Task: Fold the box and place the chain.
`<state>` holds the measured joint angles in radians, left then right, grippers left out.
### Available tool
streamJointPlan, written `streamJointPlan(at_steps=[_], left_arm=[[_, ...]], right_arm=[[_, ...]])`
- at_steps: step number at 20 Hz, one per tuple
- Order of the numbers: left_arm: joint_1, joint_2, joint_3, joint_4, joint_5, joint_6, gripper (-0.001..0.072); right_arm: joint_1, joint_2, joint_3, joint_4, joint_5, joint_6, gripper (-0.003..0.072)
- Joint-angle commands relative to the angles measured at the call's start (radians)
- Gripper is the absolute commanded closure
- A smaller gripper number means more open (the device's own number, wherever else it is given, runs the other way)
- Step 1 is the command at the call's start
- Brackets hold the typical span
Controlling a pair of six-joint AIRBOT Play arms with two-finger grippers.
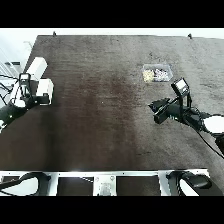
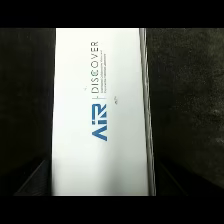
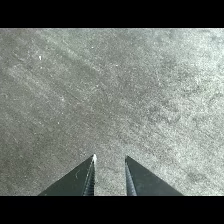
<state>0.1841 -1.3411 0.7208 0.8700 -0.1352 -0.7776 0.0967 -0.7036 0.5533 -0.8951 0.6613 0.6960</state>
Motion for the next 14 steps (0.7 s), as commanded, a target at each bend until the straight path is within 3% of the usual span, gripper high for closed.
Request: streamJointPlan(at_steps=[1,2,4,7,8,9,10,14], left_arm=[[0.001,0.031,0.002,0.025,0.004,0.002,-0.0011],[0.001,0.050,0.002,0.025,0.003,0.002,-0.0011],[0.000,0.100,0.002,0.026,-0.012,0.002,-0.0010],[0.000,0.209,0.002,0.025,-0.076,0.001,0.0003],[0.000,0.252,0.002,0.024,-0.092,0.000,0.0172],[0.000,0.299,0.002,0.024,-0.107,0.002,0.0479],[0.000,0.343,0.002,0.024,-0.121,0.009,0.0692],[-0.003,0.522,0.001,0.004,-0.151,0.028,0.0695]], right_arm=[[0.000,0.000,0.000,0.000,0.000,0.000,0.0445],[0.000,0.000,0.000,0.000,0.000,0.000,0.0444],[0.000,0.000,0.000,0.000,0.000,0.000,0.0368],[0.000,0.000,0.000,0.000,0.000,0.000,0.0375],[0.000,0.000,0.000,0.000,0.000,0.000,0.0453],[0.000,0.000,0.000,0.001,-0.001,0.000,0.0571],[0.000,0.001,0.000,0.002,-0.002,0.000,0.0657],[0.001,0.013,0.000,0.029,-0.066,0.004,0.0669]])
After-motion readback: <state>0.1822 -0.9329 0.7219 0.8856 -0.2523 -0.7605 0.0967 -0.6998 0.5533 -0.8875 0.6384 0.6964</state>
